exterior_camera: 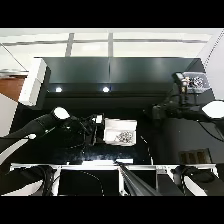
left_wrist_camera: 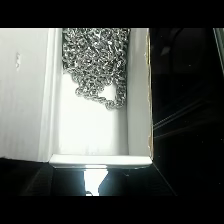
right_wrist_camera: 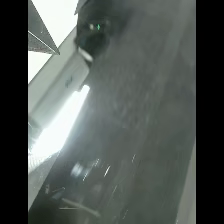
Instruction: Fold the box and place the chain.
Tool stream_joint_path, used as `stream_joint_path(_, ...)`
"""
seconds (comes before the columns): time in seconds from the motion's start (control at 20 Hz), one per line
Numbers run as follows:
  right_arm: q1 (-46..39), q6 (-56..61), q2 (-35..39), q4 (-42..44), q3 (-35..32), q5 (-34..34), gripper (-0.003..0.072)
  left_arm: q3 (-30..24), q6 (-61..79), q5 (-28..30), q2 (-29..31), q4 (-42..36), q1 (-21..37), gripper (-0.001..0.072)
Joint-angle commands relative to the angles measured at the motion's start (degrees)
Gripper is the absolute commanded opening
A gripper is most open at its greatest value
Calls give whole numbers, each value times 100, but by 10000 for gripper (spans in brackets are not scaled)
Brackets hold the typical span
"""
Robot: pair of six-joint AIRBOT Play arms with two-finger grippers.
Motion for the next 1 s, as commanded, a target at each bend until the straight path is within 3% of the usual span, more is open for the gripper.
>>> stream_joint_path(0.0,627,-57,-544,120,160,-282,715,2,-4,7,-4,20,-2,370)
stream_joint_path(0.15,988,-826,-678,122,166,-48,708,2,-2,7,-4,20,-2,371)
stream_joint_path(0.25,1008,-1355,-678,109,352,595,709,2,-4,7,-4,20,-2,371)
stream_joint_path(0.5,1016,-1499,-678,-219,601,1572,710,2,-4,7,-4,17,-2,371)
stream_joint_path(0.95,1915,-1687,-693,-1123,385,925,709,2,-4,7,-4,15,-2,370)
